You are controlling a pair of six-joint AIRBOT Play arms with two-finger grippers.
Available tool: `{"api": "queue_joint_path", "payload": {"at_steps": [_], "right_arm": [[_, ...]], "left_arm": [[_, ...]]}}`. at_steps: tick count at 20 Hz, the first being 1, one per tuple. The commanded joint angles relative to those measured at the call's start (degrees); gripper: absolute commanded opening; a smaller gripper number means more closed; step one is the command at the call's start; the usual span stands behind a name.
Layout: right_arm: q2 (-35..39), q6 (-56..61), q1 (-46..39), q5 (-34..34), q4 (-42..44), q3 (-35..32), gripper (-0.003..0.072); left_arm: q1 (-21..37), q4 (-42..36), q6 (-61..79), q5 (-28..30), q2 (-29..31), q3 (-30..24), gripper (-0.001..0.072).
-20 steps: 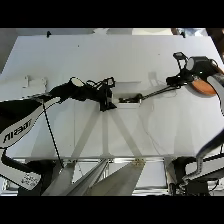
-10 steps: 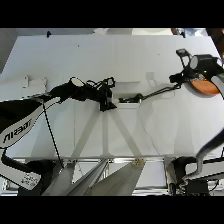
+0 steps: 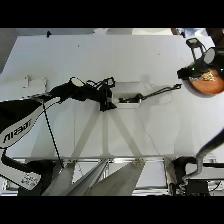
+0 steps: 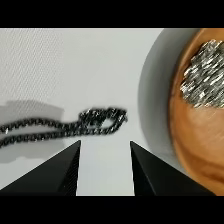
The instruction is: Fold the box and place the chain.
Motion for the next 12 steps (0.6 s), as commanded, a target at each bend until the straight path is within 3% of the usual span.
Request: {"api": "queue_joint_path", "payload": {"at_steps": [1,12], "right_arm": [[-4.0,1.4,-2.4,4.5,1.0,0.0,0.0361],[-10.8,1.4,-3.0,-6.2,9.3,0.0,0.0372]], "left_arm": [[0.0,0.0,0.0,0.0,0.0,0.0,0.0019],[0.0,0.0,0.0,0.0,0.0,0.0,0.0019]]}}
